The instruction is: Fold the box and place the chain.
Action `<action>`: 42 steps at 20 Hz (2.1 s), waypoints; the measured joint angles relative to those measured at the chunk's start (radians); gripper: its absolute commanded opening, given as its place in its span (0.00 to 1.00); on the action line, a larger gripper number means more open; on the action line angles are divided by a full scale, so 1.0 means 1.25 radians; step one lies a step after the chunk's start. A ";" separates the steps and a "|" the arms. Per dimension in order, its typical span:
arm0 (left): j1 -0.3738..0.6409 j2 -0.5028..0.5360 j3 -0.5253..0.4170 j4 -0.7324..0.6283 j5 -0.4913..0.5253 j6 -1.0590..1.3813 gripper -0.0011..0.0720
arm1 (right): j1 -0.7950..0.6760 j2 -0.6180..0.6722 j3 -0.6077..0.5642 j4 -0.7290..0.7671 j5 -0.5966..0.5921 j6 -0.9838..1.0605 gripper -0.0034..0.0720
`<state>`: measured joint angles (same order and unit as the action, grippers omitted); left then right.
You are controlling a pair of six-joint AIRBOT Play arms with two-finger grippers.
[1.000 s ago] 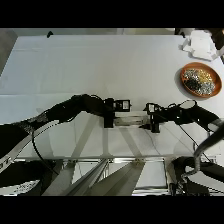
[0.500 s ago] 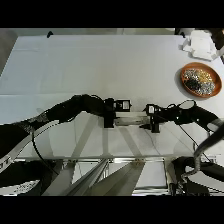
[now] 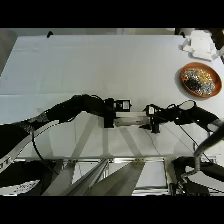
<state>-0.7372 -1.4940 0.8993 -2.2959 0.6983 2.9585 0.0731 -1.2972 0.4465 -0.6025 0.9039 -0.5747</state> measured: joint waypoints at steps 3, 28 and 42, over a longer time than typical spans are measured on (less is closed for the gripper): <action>0.000 0.000 0.000 0.000 0.000 0.000 0.03 | 0.000 0.000 0.000 -0.001 -0.001 0.000 0.58; 0.000 0.000 0.000 0.000 0.001 0.000 0.04 | 0.000 0.000 0.000 -0.002 -0.004 0.000 0.60; 0.017 0.136 -0.001 0.182 0.050 -0.179 0.54 | 0.000 0.000 0.000 -0.003 -0.004 0.001 0.60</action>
<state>-0.7158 -1.3235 0.8978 -2.0678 0.7609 2.7354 0.0731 -1.2972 0.4461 -0.6060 0.8989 -0.5739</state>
